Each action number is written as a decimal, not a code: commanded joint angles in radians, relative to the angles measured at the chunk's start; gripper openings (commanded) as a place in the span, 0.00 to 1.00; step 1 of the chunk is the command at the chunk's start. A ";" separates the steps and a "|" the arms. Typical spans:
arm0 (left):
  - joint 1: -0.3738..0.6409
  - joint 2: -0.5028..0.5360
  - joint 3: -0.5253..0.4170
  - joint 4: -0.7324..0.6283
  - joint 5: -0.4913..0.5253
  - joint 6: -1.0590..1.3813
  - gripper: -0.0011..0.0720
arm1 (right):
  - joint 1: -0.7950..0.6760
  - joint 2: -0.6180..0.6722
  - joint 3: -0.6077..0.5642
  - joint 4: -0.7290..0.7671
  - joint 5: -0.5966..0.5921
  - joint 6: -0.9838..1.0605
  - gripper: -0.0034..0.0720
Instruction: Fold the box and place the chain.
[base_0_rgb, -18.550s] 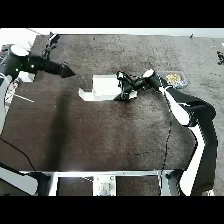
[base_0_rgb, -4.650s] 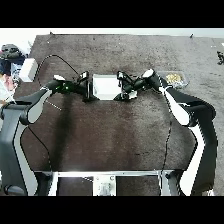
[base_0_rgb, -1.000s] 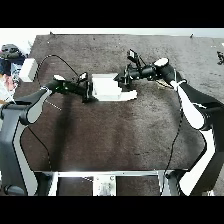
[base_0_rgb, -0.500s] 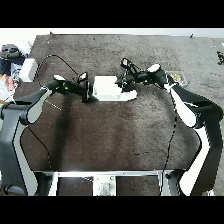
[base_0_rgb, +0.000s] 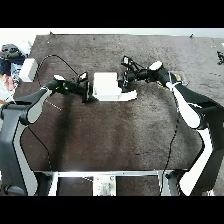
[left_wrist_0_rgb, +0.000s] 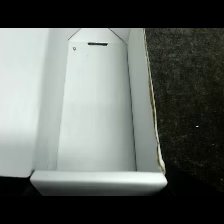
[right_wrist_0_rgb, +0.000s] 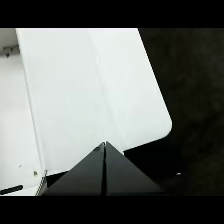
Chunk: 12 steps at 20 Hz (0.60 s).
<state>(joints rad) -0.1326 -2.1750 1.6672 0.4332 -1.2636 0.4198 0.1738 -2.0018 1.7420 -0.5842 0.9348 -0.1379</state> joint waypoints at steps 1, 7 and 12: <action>0.000 0.000 0.000 0.000 0.000 0.000 0.57 | -0.018 0.077 0.001 -0.004 0.047 0.005 0.06; 0.000 0.000 0.000 0.000 0.000 0.000 0.57 | -0.047 0.163 -0.006 -0.290 0.307 0.120 0.82; 0.000 0.000 0.000 0.000 0.000 0.000 0.57 | 0.006 0.163 -0.159 -0.385 0.133 0.026 0.97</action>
<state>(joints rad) -0.1326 -2.1750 1.6672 0.4332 -1.2636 0.4198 0.1570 -1.8458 1.6547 -0.9001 1.1587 -0.0574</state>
